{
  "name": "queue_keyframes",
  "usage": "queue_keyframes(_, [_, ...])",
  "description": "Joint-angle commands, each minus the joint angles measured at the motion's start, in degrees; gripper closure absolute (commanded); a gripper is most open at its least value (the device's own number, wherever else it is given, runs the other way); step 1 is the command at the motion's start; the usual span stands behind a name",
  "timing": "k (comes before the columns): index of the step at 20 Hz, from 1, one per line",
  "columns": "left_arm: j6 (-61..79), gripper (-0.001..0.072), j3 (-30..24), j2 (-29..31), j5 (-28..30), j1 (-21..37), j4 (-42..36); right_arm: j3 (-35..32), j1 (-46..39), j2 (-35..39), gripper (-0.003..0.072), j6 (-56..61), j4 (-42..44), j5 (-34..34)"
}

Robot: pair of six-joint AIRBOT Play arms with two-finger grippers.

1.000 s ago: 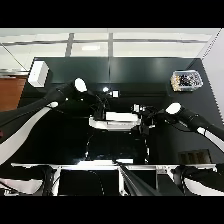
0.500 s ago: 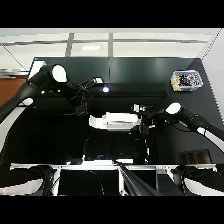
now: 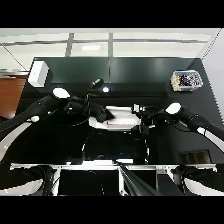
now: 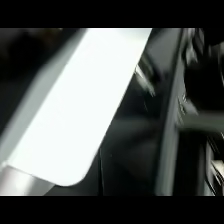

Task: Fold the box and place the chain.

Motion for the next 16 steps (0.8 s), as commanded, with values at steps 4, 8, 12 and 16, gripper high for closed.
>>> queue_keyframes(4, [17.03,0.0685,-1.44,-1.25,16.85,-0.26,-6.10,-0.04,0.07,-0.04,0.0226,0.02,0.02,0.13])
queue_keyframes(8, [10.51,0.0685,-1.29,-2.56,21.75,-1.18,10.32,-0.04,0.07,-0.04,0.0226,0.04,0.02,0.15])
queue_keyframes(12, [8.00,0.0684,1.57,-4.63,13.22,-1.46,12.55,-0.04,0.07,-0.04,0.0226,0.04,0.02,0.15])
queue_keyframes(16, [6.03,0.0685,4.70,-6.12,10.88,-1.40,18.21,-0.04,0.07,-0.04,0.0227,0.02,0.02,0.13])
